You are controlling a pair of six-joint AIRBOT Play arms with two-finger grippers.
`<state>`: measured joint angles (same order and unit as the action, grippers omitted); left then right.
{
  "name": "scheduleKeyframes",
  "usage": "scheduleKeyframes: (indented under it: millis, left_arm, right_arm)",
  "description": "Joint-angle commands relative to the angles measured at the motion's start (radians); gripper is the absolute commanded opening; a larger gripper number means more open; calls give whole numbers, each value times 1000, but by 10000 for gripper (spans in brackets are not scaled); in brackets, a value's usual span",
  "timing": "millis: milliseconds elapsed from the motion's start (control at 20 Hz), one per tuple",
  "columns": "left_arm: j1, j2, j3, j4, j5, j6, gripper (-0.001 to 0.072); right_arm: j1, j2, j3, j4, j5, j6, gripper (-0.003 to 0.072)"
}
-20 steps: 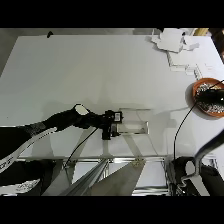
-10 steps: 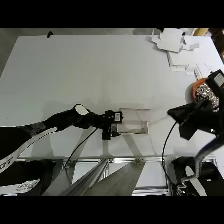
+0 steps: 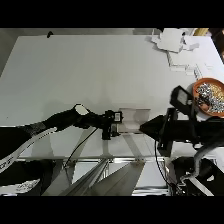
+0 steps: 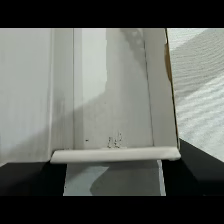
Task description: Fold the box and place the chain.
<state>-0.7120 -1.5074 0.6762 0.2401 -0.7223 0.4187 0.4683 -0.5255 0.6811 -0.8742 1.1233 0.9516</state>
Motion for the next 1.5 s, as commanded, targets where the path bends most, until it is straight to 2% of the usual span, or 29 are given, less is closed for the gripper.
scheduleKeyframes:
  millis: [0, 100, 250, 500, 600, 700, 850, 950, 1200, 1450]
  left_arm:
    - [0, 1, 0, 0, 0, 0, 217]
    - [0, 1, 0, 0, 0, 0, 217]
    - [0, 1, 0, 0, 0, 0, 217]
    - [0, 1, 0, 0, 0, 0, 217]
    - [0, 1, 0, 0, 0, 0, 217]
    - [0, 1, 0, 0, 0, 0, 217]
    - [0, 1, 0, 0, 0, 0, 217]
    - [0, 1, 0, 0, 0, 0, 217]
    - [0, 1, 0, 0, 0, 0, 217]
    - [0, 1, 0, 0, 0, 0, 217]
  right_arm:
    - [86, -141, -17, 1, -90, -19, 24]
    - [87, -225, -17, -32, -105, -18, 24]
    - [86, -315, -17, -173, -153, -8, 26]
    - [86, -371, -17, -274, -199, -7, 235]
    - [86, -343, -16, -314, -192, -15, 241]
    - [57, -287, -16, -377, -126, -97, 240]
    - [-60, -217, -17, -462, 61, -434, 240]
    - [-159, -214, -20, -488, 98, -550, 240]
    - [-315, -215, -131, -488, 8, -761, 238]
    - [-333, -254, -234, -483, -171, -933, 223]
